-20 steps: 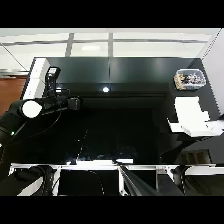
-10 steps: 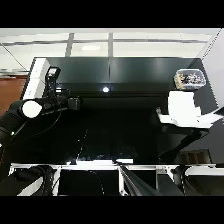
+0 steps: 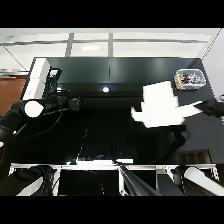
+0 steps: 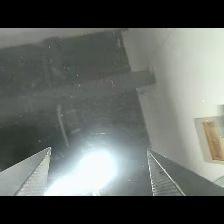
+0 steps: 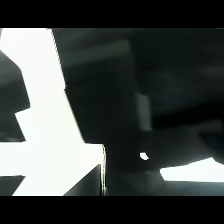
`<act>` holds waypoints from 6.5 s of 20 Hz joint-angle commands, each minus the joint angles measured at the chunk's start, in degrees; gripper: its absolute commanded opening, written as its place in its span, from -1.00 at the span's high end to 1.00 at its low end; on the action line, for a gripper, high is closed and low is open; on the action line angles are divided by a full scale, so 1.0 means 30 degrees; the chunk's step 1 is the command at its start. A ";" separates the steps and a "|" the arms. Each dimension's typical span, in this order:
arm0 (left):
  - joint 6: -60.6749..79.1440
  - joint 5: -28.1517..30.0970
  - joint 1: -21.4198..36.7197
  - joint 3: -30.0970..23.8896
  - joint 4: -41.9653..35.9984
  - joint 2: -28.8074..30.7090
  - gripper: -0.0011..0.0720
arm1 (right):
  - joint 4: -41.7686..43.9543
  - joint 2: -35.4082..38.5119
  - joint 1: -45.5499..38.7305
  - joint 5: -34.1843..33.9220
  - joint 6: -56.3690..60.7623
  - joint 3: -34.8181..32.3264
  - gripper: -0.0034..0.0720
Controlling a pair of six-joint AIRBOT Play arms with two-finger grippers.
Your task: Fold the box and place the chain.
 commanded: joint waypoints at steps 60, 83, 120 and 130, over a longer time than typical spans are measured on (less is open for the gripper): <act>2.7088 -0.5916 -0.3898 0.5756 -0.7978 -1.0003 0.90 | -0.5231 0.1464 2.2360 -0.9275 -1.0907 -0.4852 -0.96; 2.7022 -0.6003 -0.3905 0.5756 -0.8014 -1.0003 0.90 | -0.2565 0.0874 2.1099 -1.0754 -1.3930 -0.2324 -0.96; 2.7037 -0.5843 -0.3905 0.5756 -0.8852 -1.0309 0.90 | -0.0160 -0.3177 1.9540 -0.8029 -1.9285 -0.2346 -0.96; 2.7037 -0.5785 -0.3905 0.5763 -0.8823 -1.0491 0.90 | -0.0758 -0.3213 1.9526 -0.8393 -1.8928 -0.2346 -0.96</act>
